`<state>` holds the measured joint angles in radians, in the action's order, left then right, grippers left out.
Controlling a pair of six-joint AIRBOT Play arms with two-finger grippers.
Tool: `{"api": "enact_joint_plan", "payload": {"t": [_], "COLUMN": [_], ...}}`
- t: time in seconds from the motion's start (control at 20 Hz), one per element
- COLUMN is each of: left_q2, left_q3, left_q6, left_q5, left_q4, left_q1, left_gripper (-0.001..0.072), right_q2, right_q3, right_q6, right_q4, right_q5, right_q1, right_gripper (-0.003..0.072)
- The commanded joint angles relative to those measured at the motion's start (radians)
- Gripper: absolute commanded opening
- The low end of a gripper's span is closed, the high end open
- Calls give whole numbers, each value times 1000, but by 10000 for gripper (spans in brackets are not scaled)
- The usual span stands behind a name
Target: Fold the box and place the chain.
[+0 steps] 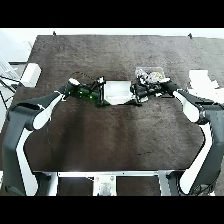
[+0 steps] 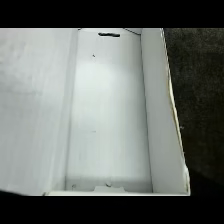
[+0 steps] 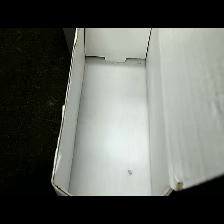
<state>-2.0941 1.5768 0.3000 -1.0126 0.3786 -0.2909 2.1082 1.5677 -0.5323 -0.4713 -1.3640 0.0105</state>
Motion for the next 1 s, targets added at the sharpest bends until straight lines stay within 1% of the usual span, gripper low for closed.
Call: {"api": "enact_joint_plan", "payload": {"t": [0.0, 0.05, 0.1, 0.15, 0.25, 0.3, 0.35, 0.95], "left_q2": [-1, -1, -1, -1, -1, -1, -1, 0], "left_q3": [1, 1, 1, 1, 1, 1, 1, 1], "left_q6": [15, 15, 14, 14, 15, 14, 14, 14], "left_q5": [-2, -2, -1, -2, -3, -2, 2, 15], "left_q4": [3, 3, 3, 3, 3, 3, 3, 3], "left_q1": [1, 1, 1, 1, 1, 1, 1, 1], "left_gripper": [706, 683, 543, 527, 525, 466, 346, 350], "right_q2": [0, 0, 0, 0, 0, 0, 0, 0], "right_q3": [0, 0, 0, 0, 0, 0, 0, 0], "right_q6": [0, 0, 0, 0, 0, 0, 0, 0], "right_q4": [0, 0, 0, 0, 0, 0, 0, 0], "right_q5": [2, 1, 2, 2, 2, 1, 1, 1], "right_q1": [0, 0, 0, 0, 0, 0, 0, 0], "right_gripper": [583, 583, 583, 583, 583, 582, 583, 583]}}
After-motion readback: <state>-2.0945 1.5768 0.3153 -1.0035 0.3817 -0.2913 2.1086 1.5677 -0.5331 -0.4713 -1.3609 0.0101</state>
